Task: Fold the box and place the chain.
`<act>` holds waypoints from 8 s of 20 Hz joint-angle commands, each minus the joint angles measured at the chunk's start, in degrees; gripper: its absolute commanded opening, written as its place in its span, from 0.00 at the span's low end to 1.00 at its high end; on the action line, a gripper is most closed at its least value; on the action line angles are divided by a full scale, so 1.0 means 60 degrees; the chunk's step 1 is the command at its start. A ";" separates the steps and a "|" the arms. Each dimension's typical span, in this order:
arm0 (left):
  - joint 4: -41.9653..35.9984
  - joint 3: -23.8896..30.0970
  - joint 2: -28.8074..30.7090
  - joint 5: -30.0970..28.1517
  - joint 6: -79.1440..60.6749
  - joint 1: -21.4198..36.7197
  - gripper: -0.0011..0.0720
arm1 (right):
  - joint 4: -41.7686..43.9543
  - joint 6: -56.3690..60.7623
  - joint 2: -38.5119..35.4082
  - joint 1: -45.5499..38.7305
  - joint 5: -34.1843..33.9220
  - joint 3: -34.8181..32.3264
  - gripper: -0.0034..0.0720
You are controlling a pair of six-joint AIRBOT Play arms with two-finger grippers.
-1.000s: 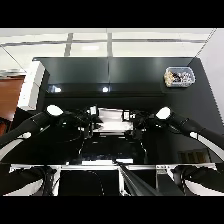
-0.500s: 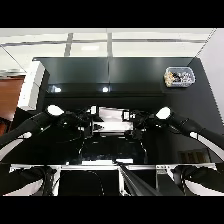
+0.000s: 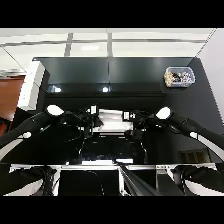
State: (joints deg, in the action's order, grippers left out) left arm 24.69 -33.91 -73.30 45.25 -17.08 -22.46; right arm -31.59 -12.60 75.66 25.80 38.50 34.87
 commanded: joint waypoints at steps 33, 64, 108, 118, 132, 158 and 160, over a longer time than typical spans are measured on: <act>0.1803 -0.0404 -0.1024 0.3075 1.3176 0.2914 0.05 | 0.0000 -0.0004 0.0004 0.0004 0.0004 0.0004 0.21; 0.3967 -0.2983 -0.1024 0.3315 1.6007 0.0084 0.56 | 0.0000 -0.0004 0.0004 0.0004 0.0004 0.0004 0.21; 0.9592 -0.3581 -0.1523 0.2488 2.2425 -0.2925 0.32 | 0.0000 -0.0004 0.0004 0.0004 0.0004 0.0004 0.21; 0.9548 -0.3581 -0.1577 0.2583 2.2502 -0.2925 0.05 | 0.0000 -0.0004 0.0004 0.0004 0.0004 0.0004 0.21; 1.0313 -0.4561 -0.1960 0.3118 2.2913 -0.3417 0.53 | 0.0004 -0.0004 0.0004 0.0004 0.0004 0.0004 0.21; 1.0367 -0.4652 -0.2200 0.3151 2.3281 -0.3472 0.05 | 0.0004 -0.0007 0.0004 0.0004 0.0000 0.0004 0.21; 1.0302 -0.4652 -0.2200 0.3147 2.3281 -0.3472 0.05 | 0.0004 -0.0007 0.0004 0.0004 0.0000 0.0004 0.21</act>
State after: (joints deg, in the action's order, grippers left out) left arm 86.89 -61.78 -86.46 64.18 122.63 -43.27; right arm -31.59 -12.62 75.68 25.80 38.54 34.87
